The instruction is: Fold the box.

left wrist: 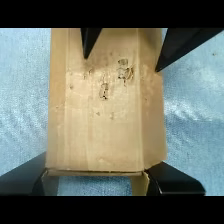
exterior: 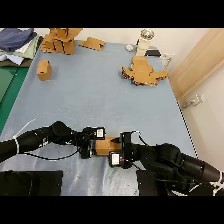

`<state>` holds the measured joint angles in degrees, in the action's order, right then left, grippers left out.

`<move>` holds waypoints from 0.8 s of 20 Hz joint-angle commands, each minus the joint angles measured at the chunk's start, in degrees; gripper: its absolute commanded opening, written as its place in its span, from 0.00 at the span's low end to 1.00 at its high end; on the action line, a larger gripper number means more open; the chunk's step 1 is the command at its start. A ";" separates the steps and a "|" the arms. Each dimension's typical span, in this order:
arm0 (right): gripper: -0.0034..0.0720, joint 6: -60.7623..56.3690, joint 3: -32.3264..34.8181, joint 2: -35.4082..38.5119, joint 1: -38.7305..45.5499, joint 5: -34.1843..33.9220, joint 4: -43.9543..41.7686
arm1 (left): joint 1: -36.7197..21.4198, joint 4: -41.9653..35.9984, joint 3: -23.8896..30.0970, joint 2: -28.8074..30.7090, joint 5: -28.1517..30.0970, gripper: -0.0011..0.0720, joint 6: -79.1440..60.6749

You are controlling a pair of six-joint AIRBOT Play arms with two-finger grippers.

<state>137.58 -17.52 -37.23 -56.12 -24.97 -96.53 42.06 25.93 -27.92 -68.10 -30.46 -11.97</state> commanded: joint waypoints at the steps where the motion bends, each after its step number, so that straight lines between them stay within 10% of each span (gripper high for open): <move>1: 0.74 0.50 -0.02 -2.58 -0.07 2.01 1.07 | 0.00 0.00 0.02 -0.02 0.02 0.70 -0.02; 5: 0.70 0.50 -0.50 -2.56 -0.07 2.14 4.87 | 0.00 0.00 0.02 -0.02 0.02 0.70 0.00; 11: 0.34 0.48 -0.57 -1.55 -0.07 1.81 5.49 | 0.00 0.00 0.02 -0.02 0.02 0.70 -0.02; 16: 0.34 0.48 -0.57 1.53 -0.07 1.51 5.49 | 0.00 0.00 0.02 -0.02 0.02 0.70 -0.02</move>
